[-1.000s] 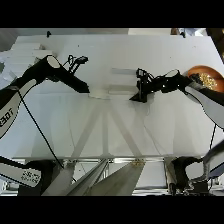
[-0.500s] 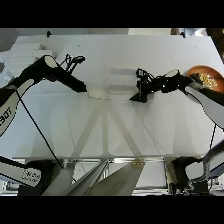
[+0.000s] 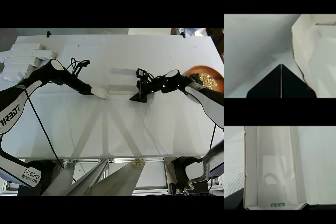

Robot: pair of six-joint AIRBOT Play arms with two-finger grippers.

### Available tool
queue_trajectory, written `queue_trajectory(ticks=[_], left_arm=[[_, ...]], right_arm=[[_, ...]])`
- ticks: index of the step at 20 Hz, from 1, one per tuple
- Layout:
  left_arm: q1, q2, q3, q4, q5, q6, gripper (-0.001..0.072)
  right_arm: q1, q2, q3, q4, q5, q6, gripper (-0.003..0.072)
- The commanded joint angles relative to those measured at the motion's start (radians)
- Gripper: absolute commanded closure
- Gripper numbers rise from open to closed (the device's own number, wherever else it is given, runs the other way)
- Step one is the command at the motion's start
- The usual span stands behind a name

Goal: Fold the box and place the chain.

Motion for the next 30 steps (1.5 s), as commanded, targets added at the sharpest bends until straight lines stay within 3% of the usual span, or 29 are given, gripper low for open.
queue_trajectory(ticks=[1, 9, 12, 17, 19, 22, 23, 24, 30], left_arm=[[-0.006, -0.002, 0.000, -0.121, 0.001, 0.034, 0.0702], [-0.064, -0.011, 0.000, -0.120, 0.075, 0.033, 0.0701], [-0.068, -0.010, 0.000, -0.146, 0.060, 0.034, 0.0641], [-0.068, -0.005, 0.000, -0.198, 0.023, 0.077, 0.0604], [-0.068, -0.005, 0.000, -0.248, 0.017, 0.108, 0.0541], [-0.068, -0.005, 0.000, -0.315, 0.016, 0.146, 0.0540], [-0.068, -0.005, 0.000, -0.324, 0.016, 0.160, 0.0492], [-0.068, -0.006, 0.000, -0.325, 0.016, 0.171, 0.0400], [-0.076, -0.028, 0.000, -0.316, 0.047, 0.194, 0.0358]], right_arm=[[0.000, 0.000, 0.000, 0.000, 0.000, 0.000, 0.0194], [0.000, 0.000, 0.000, 0.000, 0.000, 0.000, 0.0194], [0.000, 0.000, 0.000, 0.000, 0.000, 0.000, 0.0194], [0.000, 0.000, 0.000, 0.000, 0.000, 0.000, 0.0194], [0.000, 0.000, 0.000, 0.000, 0.000, 0.000, 0.0194], [0.000, 0.000, 0.000, 0.000, 0.000, 0.000, 0.0194], [0.000, 0.000, 0.000, 0.000, 0.000, 0.000, 0.0194], [0.000, 0.000, 0.000, 0.000, 0.000, 0.000, 0.0194], [0.000, 0.000, 0.000, 0.000, 0.000, 0.000, 0.0194]])
